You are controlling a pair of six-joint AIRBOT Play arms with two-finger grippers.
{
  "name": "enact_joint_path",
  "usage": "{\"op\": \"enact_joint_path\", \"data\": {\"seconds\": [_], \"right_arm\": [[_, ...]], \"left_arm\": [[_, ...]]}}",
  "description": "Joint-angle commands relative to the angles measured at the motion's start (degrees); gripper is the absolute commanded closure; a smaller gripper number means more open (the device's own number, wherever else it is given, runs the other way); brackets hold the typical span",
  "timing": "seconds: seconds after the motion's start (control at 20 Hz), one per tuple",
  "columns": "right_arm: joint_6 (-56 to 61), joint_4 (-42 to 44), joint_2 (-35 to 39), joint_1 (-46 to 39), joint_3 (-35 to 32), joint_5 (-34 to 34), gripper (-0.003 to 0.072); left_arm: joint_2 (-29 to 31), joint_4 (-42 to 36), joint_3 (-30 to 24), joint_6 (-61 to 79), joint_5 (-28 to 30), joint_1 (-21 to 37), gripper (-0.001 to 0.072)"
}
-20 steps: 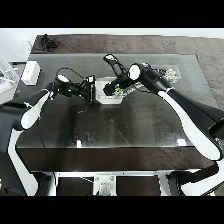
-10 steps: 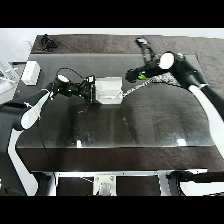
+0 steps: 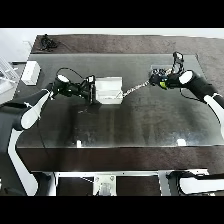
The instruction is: Fold the box and place the chain.
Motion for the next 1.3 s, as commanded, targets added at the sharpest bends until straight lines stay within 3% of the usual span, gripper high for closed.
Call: {"op": "enact_joint_path", "data": {"seconds": [0.0, 0.2, 0.55, 0.65, 0.75, 0.85, 1.05, 1.25], "right_arm": [[0.6, 3.5, -4.1, -0.9, -1.7, -8.0, 0.0142], [0.5, 10.2, -8.6, -0.9, -1.0, -15.2, 0.0142], [0.3, 15.5, -15.7, 2.1, 7.0, -15.1, 0.0177], [0.3, 15.5, -16.8, 2.6, 8.2, -15.7, 0.0321], [-0.1, 15.4, -17.2, 2.3, 8.2, -17.2, 0.0545], [-0.1, 14.8, -17.2, 2.3, 8.2, -18.1, 0.068], [-0.1, 14.8, -15.4, 2.8, 8.0, -17.5, 0.0682], [-2.4, 14.8, -6.8, 6.0, 8.0, -17.6, 0.0683]], "left_arm": [[0.0, 0.0, 0.0, 0.0, 0.0, 0.0, 0.018], [0.0, 0.0, 0.0, 0.0, 0.0, 0.0, 0.018], [0.0, 0.0, 0.0, 0.0, 0.0, 0.0, 0.018], [0.0, 0.0, 0.0, 0.0, 0.0, 0.0, 0.018], [0.0, 0.0, 0.0, 0.0, 0.0, 0.0, 0.018], [0.0, 0.0, 0.0, 0.0, 0.0, 0.0, 0.018], [0.0, 0.0, 0.0, 0.0, 0.0, 0.0, 0.018], [0.0, 0.0, 0.0, 0.0, 0.0, 0.0, 0.018]]}}
